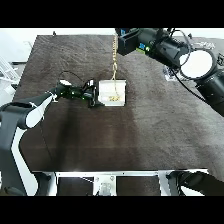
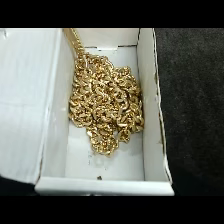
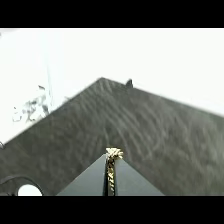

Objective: Fold the box and place the chain.

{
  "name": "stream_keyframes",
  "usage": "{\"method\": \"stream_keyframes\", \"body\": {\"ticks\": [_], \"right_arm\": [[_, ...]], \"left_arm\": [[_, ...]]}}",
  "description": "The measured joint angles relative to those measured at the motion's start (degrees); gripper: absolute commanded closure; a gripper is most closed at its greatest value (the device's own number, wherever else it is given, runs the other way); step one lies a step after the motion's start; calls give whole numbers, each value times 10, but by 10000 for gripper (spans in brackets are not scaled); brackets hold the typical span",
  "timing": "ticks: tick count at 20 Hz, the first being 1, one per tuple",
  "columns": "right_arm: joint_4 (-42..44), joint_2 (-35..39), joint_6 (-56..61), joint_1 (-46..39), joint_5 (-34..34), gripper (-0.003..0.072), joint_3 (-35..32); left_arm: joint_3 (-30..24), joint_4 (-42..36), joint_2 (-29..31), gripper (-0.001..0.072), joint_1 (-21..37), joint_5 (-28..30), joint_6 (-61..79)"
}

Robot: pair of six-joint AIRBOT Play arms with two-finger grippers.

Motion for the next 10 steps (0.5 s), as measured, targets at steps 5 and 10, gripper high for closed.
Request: {"method": "stream_keyframes", "body": {"ticks": [5, 10], "right_arm": [[-1, 5, -12, 7, 31, 684, 7], [-1, 1, -14, 9, 40, 684, -33]], "left_arm": [[0, 0, 0, 167, 0, 0, 0], [0, 0, 0, 167, 0, 1, 0]]}}
